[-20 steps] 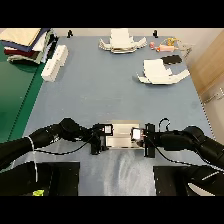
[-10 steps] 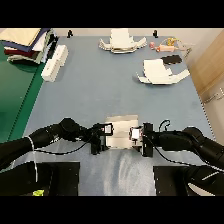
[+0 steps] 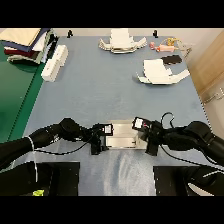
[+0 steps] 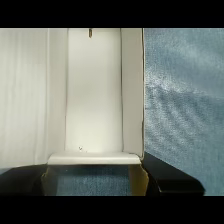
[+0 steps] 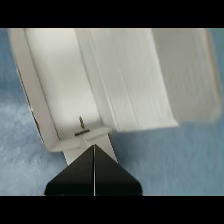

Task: Fold the box.

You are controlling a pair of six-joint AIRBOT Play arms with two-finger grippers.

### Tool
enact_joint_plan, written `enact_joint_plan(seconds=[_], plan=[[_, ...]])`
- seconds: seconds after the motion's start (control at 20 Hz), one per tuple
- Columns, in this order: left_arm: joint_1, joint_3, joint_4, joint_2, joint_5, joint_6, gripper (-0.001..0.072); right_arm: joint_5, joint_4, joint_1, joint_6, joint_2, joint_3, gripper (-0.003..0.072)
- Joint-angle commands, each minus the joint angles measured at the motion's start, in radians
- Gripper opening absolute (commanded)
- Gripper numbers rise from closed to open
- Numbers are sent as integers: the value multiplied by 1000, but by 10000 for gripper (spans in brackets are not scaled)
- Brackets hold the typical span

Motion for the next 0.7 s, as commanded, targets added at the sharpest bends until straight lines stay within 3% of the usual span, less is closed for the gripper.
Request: enact_joint_plan(seconds=[0.0,0.1,0.2,0.4,0.65], plan=[[0,1,1,-1,2,0,487,-317,-401,-3,525,57,119,2],[0,1,1,-1,2,0,487,-389,-617,-41,859,85,130,1],[0,1,1,-1,2,0,487,-425,-603,-130,1001,68,114,1],[0,1,1,-1,2,0,487,-369,-299,-292,1004,-69,11,1],[0,1,1,-1,2,0,487,-184,73,-298,793,-177,-24,1]])
